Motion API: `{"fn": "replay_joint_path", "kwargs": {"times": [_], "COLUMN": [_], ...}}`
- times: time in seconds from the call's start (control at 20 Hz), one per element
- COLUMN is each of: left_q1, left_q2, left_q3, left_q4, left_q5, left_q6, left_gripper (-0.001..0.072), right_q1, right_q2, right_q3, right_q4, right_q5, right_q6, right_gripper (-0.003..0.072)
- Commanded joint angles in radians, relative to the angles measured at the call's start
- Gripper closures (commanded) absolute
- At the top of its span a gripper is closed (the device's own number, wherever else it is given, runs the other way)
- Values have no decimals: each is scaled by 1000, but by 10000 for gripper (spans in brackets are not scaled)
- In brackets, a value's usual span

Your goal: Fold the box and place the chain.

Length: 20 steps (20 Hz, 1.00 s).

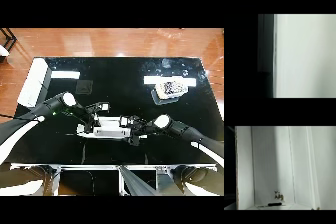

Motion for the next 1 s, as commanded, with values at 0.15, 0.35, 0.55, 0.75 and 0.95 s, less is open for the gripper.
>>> {"fn": "replay_joint_path", "kwargs": {"times": [0.15,0.35,0.55,0.75,0.95], "left_q1": [0,0,0,0,2], "left_q2": [-1,-1,-1,-1,0], "left_q3": [0,0,0,0,2], "left_q4": [-1,-1,-1,-1,0], "left_q5": [-3,-3,-31,-40,-45], "left_q6": [0,0,0,0,-1], "left_gripper": [684,684,684,684,483], "right_q1": [10,10,9,9,9], "right_q2": [-2,-2,-2,-2,-2], "right_q3": [1,1,1,1,1], "right_q4": [-18,-18,-17,-17,-17], "right_q5": [-15,-15,-15,-15,-15], "right_q6": [21,22,22,22,22], "right_gripper": [-13,-13,75,149,150]}}
